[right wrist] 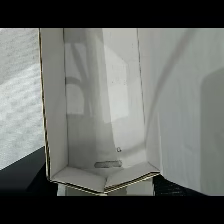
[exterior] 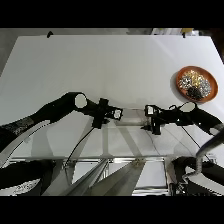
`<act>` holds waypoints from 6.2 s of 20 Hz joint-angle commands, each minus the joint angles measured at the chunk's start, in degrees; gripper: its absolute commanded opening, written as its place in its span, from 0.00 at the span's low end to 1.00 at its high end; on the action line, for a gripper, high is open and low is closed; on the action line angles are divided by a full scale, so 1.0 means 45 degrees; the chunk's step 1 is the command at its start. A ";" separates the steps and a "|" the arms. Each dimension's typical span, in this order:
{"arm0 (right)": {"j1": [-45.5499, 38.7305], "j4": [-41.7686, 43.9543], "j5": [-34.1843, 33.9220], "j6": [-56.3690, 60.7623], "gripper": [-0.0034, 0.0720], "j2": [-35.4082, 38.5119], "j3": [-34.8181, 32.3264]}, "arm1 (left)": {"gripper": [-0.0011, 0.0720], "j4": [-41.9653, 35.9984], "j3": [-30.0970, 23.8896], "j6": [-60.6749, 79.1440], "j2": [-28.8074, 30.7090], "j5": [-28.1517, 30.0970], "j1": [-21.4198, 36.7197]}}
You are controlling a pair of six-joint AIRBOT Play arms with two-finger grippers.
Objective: Fold the box and place the chain.
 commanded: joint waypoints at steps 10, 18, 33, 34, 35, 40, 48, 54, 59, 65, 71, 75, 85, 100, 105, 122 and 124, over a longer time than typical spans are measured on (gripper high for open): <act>0.0000 0.0005 0.0005 0.0000 0.58 0.0005 0.0010 | 0.35 -0.1093 -0.0005 0.0267 -0.0262 0.0121 -0.0695; 0.0000 0.0005 0.0005 0.0000 0.58 0.0005 0.0005 | 0.27 -0.1719 -0.0005 0.0219 -0.0544 0.0869 -0.0748; 0.0000 0.0005 0.0005 0.0000 0.58 0.0005 0.0010 | 0.42 -0.2812 -0.0005 -0.1676 -0.0860 0.1214 -0.1409; 0.0000 0.0005 0.0000 0.0000 0.58 0.0005 0.0010 | 0.41 -0.2764 -0.0005 -0.1817 -0.0797 0.1146 -0.1409; 0.0000 0.0005 0.0005 0.0000 0.58 0.0005 0.0005 | 0.37 -0.2749 -0.0005 -0.1919 -0.0685 0.1049 -0.1384; 0.0000 0.0005 0.0005 0.0000 0.58 0.0005 0.0005 | 0.02 -0.0607 -0.0005 -0.6120 0.0806 -0.0379 -0.0578; 0.0000 0.0005 0.0005 0.0000 0.58 0.0005 0.0005 | 0.02 0.2312 -0.0005 -1.5693 0.3259 -0.2521 0.1957; 0.0000 0.0005 0.0005 0.0000 0.58 0.0005 0.0005 | 0.02 0.0928 -0.0782 -1.9739 0.1724 -0.2764 0.2608; 0.0000 0.0005 0.0005 0.0000 0.58 0.0005 0.0010 | 0.02 -0.0811 -0.0869 -1.9118 -0.0015 -0.1982 0.2016; 0.0000 0.0005 0.0000 0.0000 0.58 0.0005 0.0010 | 0.02 -0.2118 -0.0865 -1.8841 -0.0165 -0.1826 0.1613; 0.0000 0.0005 0.0000 0.0000 0.58 0.0005 0.0005 | 0.03 -0.3478 -0.0651 -1.7728 0.0243 -0.1608 0.1083; 0.0000 0.0005 0.0000 0.0000 0.58 0.0005 0.0005 | 0.09 -0.3492 -0.0525 -1.7767 0.0709 -0.1525 0.0913; 0.0000 0.0005 -0.0005 0.0000 0.58 0.0005 0.0010 | 0.26 -0.3536 -0.0301 -1.7796 0.0758 -0.1515 0.0602; 0.0000 0.0010 0.0000 0.0000 0.58 0.0005 0.0005 | 0.31 0.0121 0.1384 -2.1760 0.0180 -0.0787 -0.1093; 0.0000 0.0005 -0.0005 0.0000 0.58 0.0005 0.0005 | 0.39 0.1656 0.1608 -2.3766 -0.0005 -0.0835 -0.1486; 0.0000 0.0005 0.0000 0.0000 0.58 0.0005 0.0005 | 0.38 0.5187 0.4668 -2.9988 -0.2603 -0.4104 -0.3070; 0.0000 0.0005 0.0000 0.0000 0.58 0.0005 0.0010 | 0.38 0.5586 0.4668 -3.0454 -0.2667 -0.4396 -0.3147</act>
